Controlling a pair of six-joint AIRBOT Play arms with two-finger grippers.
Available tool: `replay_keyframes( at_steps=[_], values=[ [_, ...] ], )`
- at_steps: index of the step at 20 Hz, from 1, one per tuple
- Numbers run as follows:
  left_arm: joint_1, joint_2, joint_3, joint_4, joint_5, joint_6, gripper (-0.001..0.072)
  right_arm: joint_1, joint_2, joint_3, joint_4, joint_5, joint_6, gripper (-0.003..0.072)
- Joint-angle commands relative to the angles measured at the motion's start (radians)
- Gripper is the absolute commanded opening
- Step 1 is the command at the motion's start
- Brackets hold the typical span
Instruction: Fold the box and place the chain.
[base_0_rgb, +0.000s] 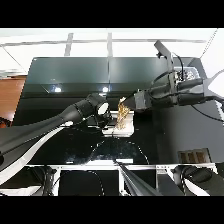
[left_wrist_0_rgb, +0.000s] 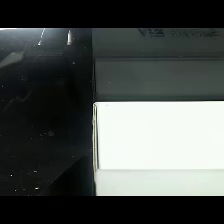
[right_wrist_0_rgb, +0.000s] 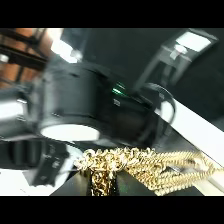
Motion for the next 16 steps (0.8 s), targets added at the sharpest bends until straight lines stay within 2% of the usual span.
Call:
replay_keyframes(
  at_steps=[1,4,8,12,16],
  values=[
    [0.001,0.0,0.0,0.0,0.0,0.0,0.0027,0.002,-0.001,-0.088,-0.059,-0.038,0.011,0.0016],
    [0.001,0.0,0.0,0.0,0.0,0.0,0.0027,0.003,-0.002,-0.186,-0.069,-0.135,0.011,0.0016],
    [0.001,0.0,0.0,0.0,0.0,0.0,0.0028,-0.002,-0.003,-0.197,-0.062,-0.151,0.011,0.0016],
    [0.001,0.0,0.0,0.0,-0.008,0.0,0.0027,-0.043,-0.002,-0.129,0.008,-0.1,-0.002,0.0016],
    [0.001,0.0,0.0,0.0,-0.019,0.0,0.0027,-0.056,-0.002,-0.032,0.015,-0.076,-0.002,0.0016]
  ],
)
